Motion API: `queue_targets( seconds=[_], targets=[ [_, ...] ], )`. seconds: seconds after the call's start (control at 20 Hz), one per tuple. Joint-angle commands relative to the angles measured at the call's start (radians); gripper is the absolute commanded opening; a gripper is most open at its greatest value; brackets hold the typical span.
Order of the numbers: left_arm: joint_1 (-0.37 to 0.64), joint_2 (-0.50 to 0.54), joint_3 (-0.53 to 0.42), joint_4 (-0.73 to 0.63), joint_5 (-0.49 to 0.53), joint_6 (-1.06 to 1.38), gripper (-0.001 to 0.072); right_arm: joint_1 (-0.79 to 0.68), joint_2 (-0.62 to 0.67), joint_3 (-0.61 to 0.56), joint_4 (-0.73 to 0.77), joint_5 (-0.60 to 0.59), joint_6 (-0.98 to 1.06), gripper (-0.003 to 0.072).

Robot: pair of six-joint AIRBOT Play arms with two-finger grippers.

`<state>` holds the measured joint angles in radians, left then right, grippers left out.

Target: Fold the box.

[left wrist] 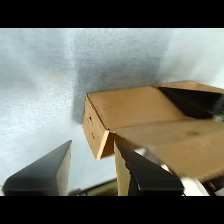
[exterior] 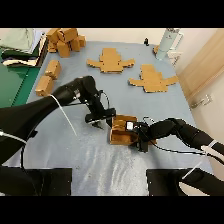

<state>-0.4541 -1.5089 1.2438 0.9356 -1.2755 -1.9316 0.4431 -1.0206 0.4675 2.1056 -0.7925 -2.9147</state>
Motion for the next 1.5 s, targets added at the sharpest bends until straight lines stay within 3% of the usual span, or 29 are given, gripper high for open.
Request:
queue_targets(
  seconds=[0.0,0.1,0.15,0.2,0.25,0.45,0.55,0.7,0.85,0.95,1.0,1.05,1.1,1.3,1.45],
  targets=[
    [0.119,0.0,0.002,-0.129,-0.031,0.267,0.0419,0.001,0.0,0.001,0.0,0.001,0.0,0.0474],
    [0.155,0.0,0.002,-0.106,0.008,0.489,0.0419,0.0,0.0,0.001,0.0,0.001,0.0,0.0474],
    [0.164,0.0,0.002,-0.087,0.025,0.557,0.0381,0.001,0.0,0.001,0.0,0.001,0.0,0.0474],
    [0.167,0.0,0.001,-0.069,0.039,0.625,0.005,0.001,0.0,0.001,0.0,0.001,0.0,0.0474],
    [0.166,0.0,0.001,-0.068,0.045,0.727,0.0013,0.001,0.0,0.001,0.0,0.002,0.0,0.0474],
    [0.118,0.013,-0.015,-0.055,-0.013,0.998,0.001,0.001,0.0,0.001,0.0,0.001,0.001,0.0474],
    [0.085,0.066,-0.076,0.002,0.005,1.091,0.0009,0.001,0.0,0.001,0.0,0.001,0.0,0.0474],
    [0.09,0.205,-0.262,0.002,0.165,1.255,0.0008,0.001,0.0,0.001,0.0,0.001,0.0,0.0474],
    [0.136,0.35,-0.497,-0.183,0.418,1.578,0.001,0.0,0.0,0.001,0.0,0.001,0.001,0.0474],
    [0.123,0.395,-0.599,-0.28,0.472,1.894,0.0017,0.001,0.0,0.001,0.0,0.001,0.0,0.0474],
    [0.114,0.393,-0.633,-0.312,0.475,2.024,0.0235,0.001,0.0,0.001,0.0,0.001,0.0,0.0474],
    [0.103,0.383,-0.659,-0.36,0.498,2.121,0.0627,0.001,0.0,0.001,0.0,0.001,0.001,0.0474],
    [0.088,0.367,-0.673,-0.419,0.531,2.185,0.0711,0.0,0.0,0.001,0.0,0.002,0.0,0.0474],
    [0.014,0.298,-0.676,-0.611,0.611,2.335,0.0712,0.0,0.0,0.001,0.0,0.001,0.0,0.0474],
    [-0.002,0.258,-0.674,-0.623,0.628,2.339,0.0712,0.001,0.0,0.001,0.0,0.001,0.001,0.0474]
  ],
)
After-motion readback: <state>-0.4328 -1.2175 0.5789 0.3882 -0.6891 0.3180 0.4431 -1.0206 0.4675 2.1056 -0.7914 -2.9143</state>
